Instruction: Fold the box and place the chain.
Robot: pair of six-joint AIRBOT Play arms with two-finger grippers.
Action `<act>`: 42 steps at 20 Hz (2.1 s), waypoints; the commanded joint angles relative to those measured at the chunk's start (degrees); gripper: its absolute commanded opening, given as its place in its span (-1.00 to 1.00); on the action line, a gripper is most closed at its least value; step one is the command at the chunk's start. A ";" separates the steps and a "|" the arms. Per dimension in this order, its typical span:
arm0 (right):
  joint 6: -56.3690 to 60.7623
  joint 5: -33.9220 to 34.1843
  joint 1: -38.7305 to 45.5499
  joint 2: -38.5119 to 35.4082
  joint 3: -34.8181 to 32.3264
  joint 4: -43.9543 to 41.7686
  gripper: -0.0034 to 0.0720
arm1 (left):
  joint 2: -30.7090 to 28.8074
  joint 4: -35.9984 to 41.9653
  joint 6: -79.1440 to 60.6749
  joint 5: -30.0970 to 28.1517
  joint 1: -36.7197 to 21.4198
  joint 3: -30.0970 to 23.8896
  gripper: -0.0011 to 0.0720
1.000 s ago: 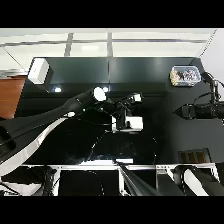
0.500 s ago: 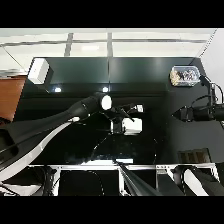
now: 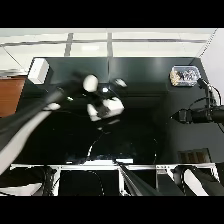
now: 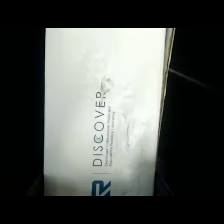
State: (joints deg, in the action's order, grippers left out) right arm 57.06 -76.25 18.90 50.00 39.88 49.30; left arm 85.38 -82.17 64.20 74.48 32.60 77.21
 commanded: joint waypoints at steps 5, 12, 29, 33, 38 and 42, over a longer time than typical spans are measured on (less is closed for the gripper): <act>-1.07 1.07 -0.13 -0.02 -0.07 -4.39 -0.86 | -16.02 -3.78 8.48 -7.78 -42.69 -15.76 -0.24; -1.77 2.45 -0.13 0.00 -0.07 -4.90 -0.86 | -6.36 2.54 4.46 -12.13 -60.50 -14.38 -0.23; -0.92 5.97 -0.13 0.00 -0.07 -7.30 -0.86 | 10.99 3.80 5.20 -20.57 -55.01 5.55 0.97; -2.12 8.20 -4.11 0.00 -0.07 -8.35 -0.86 | 8.28 2.99 13.51 -8.48 -54.75 18.62 0.96; -2.43 31.54 -18.62 0.15 -0.07 -8.22 -0.86 | -0.55 3.93 21.46 2.64 -50.42 17.86 -0.70; -2.43 48.15 -22.56 3.17 -0.07 0.74 -0.86 | -20.70 10.51 15.41 -18.16 -38.05 -14.27 -0.91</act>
State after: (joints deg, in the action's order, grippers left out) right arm 54.68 -41.47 -0.40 51.51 39.83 44.07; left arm 76.23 -75.07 81.62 67.85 -12.56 80.01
